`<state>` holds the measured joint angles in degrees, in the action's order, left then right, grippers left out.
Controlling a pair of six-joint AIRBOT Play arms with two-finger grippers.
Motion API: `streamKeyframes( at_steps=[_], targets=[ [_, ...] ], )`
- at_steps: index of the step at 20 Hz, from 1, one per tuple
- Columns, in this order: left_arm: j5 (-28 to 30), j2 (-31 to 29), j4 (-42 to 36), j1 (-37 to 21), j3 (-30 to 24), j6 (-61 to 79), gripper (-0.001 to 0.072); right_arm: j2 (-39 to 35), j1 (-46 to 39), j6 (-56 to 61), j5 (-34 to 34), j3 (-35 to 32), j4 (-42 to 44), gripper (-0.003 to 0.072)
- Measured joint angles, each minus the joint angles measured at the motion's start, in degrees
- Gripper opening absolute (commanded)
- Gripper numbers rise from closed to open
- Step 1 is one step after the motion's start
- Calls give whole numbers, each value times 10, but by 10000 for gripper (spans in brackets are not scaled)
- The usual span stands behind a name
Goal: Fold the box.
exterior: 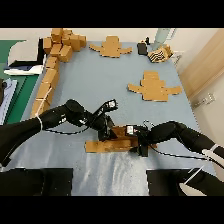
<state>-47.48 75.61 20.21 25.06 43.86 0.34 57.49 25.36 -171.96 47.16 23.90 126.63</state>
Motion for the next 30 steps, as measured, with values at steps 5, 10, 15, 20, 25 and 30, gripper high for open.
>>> streamKeyframes(
  at_steps=[5, 10, 15, 20, 25, 30],
  targets=[
    [-16, -73, 136, -46, 13, -193, 98, 0, 0, 0, 0, 0, 0, 586],
    [-136, -113, 235, -59, 16, -537, 13, 0, 0, 0, 0, 0, 0, 586],
    [-130, -80, 88, -30, 17, -649, 13, 0, 0, 0, 0, 0, -1, 586],
    [-50, -4, -57, -33, 18, -639, 11, 0, 0, 0, 0, 0, -2, 586],
    [12, 48, -32, -10, 18, -678, 11, 0, 0, 0, 0, 0, -2, 586],
    [48, 62, 8, 22, 21, -726, 11, 0, 0, 0, 0, 0, -2, 586]
  ],
)
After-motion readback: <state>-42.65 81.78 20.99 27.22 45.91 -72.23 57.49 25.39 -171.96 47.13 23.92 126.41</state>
